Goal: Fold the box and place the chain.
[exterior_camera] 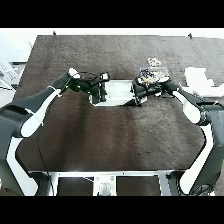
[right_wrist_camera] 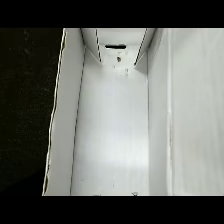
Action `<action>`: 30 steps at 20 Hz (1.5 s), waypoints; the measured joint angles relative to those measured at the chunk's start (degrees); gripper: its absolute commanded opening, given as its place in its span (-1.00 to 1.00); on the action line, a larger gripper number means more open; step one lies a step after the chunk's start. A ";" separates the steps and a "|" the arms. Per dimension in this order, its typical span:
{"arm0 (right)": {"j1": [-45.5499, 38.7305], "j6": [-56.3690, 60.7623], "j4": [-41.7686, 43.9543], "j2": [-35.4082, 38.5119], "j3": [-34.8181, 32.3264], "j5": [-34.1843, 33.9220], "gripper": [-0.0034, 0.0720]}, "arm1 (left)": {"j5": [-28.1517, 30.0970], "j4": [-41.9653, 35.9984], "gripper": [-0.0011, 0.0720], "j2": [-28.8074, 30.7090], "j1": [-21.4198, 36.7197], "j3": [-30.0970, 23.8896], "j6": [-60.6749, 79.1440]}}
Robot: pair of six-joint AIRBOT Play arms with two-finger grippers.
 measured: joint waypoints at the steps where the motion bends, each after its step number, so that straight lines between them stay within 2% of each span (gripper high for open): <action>1: 0.00 0.02 0.00 0.02 0.00 0.00 0.60 | 0.17 -0.28 0.32 -0.17 0.02 0.00 0.15; 4: 0.00 0.02 0.04 0.02 0.00 0.00 0.60 | 0.70 -1.11 0.36 -0.48 0.02 0.00 0.57; 5: 0.00 0.02 0.07 0.00 0.00 0.00 0.60 | 0.79 -1.25 0.69 -0.50 0.00 0.00 0.61; 6: 0.00 0.00 0.15 0.02 0.00 -0.02 0.60 | 0.87 -1.49 0.78 -0.52 0.00 0.00 0.61; 14: 0.00 0.00 0.24 0.00 0.00 -0.15 0.60 | 2.29 -1.73 0.77 -0.87 -0.04 -0.02 1.01; 15: 0.00 0.00 0.24 0.00 0.00 -0.13 0.60 | 2.36 -1.73 0.56 -0.90 -0.04 -0.02 1.14; 16: 0.00 0.00 0.22 0.00 0.00 -0.07 0.60 | 2.47 -1.70 0.20 -0.94 -0.04 -0.02 1.40; 19: 0.02 0.00 0.20 0.00 0.00 0.22 0.60 | 2.45 -1.44 0.19 -0.96 0.07 -0.02 1.95; 20: 0.02 0.00 0.17 0.00 0.00 0.22 0.60 | 2.25 -0.90 0.09 -0.98 0.04 0.00 2.38; 21: 0.02 -0.02 0.20 0.00 0.00 0.22 0.60 | 1.95 -0.28 -0.28 -0.98 0.07 0.00 2.78; 24: 0.04 -0.04 0.22 0.00 0.00 0.24 0.60 | 1.33 0.72 -0.34 -1.01 0.20 0.00 3.69; 25: 0.04 -0.04 0.22 0.00 0.00 0.24 0.60 | 1.20 0.96 -0.72 -1.03 0.20 0.00 4.00; 29: 0.04 -0.07 0.20 0.00 0.00 0.20 0.60 | -0.61 1.31 -0.84 -1.03 0.31 0.00 5.20; 30: 0.04 -0.07 0.20 0.00 0.00 0.20 0.60 | -1.38 1.33 -0.92 -1.03 0.39 0.00 5.49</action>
